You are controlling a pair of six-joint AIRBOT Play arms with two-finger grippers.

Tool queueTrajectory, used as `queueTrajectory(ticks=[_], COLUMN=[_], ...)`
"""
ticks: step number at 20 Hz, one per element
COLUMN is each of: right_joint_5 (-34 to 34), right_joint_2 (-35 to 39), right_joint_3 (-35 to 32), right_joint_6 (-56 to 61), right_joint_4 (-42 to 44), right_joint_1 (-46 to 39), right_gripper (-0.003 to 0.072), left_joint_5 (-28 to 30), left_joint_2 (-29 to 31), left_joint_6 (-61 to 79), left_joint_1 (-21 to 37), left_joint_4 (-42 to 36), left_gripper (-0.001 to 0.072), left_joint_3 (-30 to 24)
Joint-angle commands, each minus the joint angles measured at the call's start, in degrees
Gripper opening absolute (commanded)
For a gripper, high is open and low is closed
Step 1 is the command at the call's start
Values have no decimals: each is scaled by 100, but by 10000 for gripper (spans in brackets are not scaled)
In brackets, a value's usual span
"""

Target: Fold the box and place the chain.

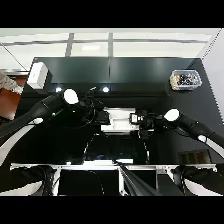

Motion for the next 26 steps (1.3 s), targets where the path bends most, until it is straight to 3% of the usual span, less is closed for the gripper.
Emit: queueTrajectory(ticks=[1,6,10,15,18,23,26], right_joint_5=[-7,-22,-22,-22,-22,-24,-22], right_joint_2=[-4,-4,-4,-4,-4,-4,-4], right_joint_3=[0,0,0,0,0,0,0], right_joint_6=[7,20,20,20,20,22,22], right_joint_4=[-2,0,0,0,0,0,0], right_joint_1=[2,2,2,2,2,2,2], right_gripper=[467,467,467,467,467,467,467], left_joint_5=[490,520,455,358,330,-511,-741], left_joint_2=[-2,-2,-4,-4,-22,-625,-953], left_joint_6=[-660,-887,-1679,-1886,-2470,-3106,-3440], left_joint_1=[-306,-538,-717,-723,-896,-1512,-1709], left_joint_4=[365,481,1447,1596,2345,3530,3609], left_gripper=[495,495,496,495,495,495,495], left_joint_3=[24,79,136,136,168,852,1167])
